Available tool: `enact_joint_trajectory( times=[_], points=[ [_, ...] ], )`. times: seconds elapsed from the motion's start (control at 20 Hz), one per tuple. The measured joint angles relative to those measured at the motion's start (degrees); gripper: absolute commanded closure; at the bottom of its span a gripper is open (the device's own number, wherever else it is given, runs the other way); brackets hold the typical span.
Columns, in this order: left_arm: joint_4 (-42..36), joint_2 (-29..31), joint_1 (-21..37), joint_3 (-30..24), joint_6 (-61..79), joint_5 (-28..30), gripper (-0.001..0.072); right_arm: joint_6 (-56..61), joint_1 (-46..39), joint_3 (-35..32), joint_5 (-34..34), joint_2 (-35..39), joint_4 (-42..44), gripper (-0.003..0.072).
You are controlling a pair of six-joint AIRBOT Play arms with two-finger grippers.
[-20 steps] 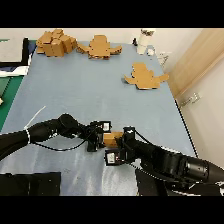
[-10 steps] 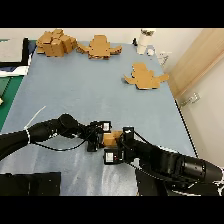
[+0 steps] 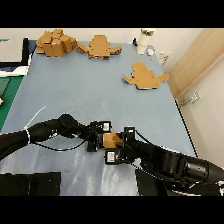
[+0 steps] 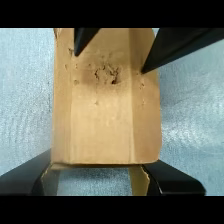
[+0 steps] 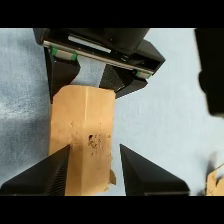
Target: Fold the box.
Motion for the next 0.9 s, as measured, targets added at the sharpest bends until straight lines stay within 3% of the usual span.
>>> enact_joint_trajectory(
  times=[0.5,0.6,0.85,0.9],
  points=[
    [0.0,0.0,0.0,0.0,0.0,0.0,0.0181,0.1,0.0,0.0,0.5,-4.8,3.2,0.0201],
    [0.0,0.0,0.0,0.0,0.0,0.0,0.0181,0.8,0.0,0.0,0.5,-5.2,2.2,0.0237],
    [-0.1,0.0,0.0,0.0,-0.2,0.1,0.0181,2.3,0.0,0.9,-0.5,-5.6,-0.3,0.0414],
    [-0.1,0.0,0.0,0.0,-0.2,0.2,0.0181,2.4,0.0,1.3,-1.0,-5.6,-0.6,0.0414]
  ],
)
